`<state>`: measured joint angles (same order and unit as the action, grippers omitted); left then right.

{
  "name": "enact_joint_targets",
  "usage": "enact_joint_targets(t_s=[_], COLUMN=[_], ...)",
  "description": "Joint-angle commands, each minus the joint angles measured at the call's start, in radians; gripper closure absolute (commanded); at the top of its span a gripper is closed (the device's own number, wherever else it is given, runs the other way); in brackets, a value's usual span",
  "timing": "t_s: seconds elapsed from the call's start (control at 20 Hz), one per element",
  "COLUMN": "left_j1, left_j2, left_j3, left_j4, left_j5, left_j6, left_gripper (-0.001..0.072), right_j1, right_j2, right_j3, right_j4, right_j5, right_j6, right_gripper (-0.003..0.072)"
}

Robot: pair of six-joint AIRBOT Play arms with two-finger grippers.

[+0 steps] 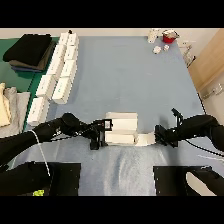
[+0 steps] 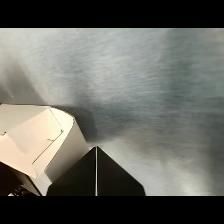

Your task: Fold the box.

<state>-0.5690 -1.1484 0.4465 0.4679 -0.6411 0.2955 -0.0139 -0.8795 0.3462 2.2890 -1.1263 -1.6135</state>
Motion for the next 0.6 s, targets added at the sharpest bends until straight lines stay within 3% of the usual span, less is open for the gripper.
enact_joint_targets(t_s=[0.0,0.3,0.4,0.5,0.55], left_j1=[0.001,0.001,0.001,0.001,0.001], left_j2=[0.000,0.000,0.000,0.000,0.000], left_j3=[0.000,0.000,0.000,0.000,0.000], left_j4=[0.002,0.003,0.003,0.003,0.003], left_j5=[0.006,0.006,0.006,0.006,0.006], left_j6=[0.000,0.000,0.000,0.000,0.000], left_gripper=[0.0188,0.0188,0.0189,0.0189,0.0189], right_j1=[0.060,0.125,0.155,0.186,0.198], right_j2=[0.000,0.002,0.002,0.001,0.001], right_j3=[0.006,0.090,0.106,0.110,0.110], right_j4=[0.024,0.032,0.035,0.038,0.044], right_j5=[0.026,0.018,0.019,0.032,0.039], right_j6=[-0.004,-0.011,-0.011,-0.011,-0.010], right_gripper=[0.0682,0.0678,0.0503,0.0482,0.0358])
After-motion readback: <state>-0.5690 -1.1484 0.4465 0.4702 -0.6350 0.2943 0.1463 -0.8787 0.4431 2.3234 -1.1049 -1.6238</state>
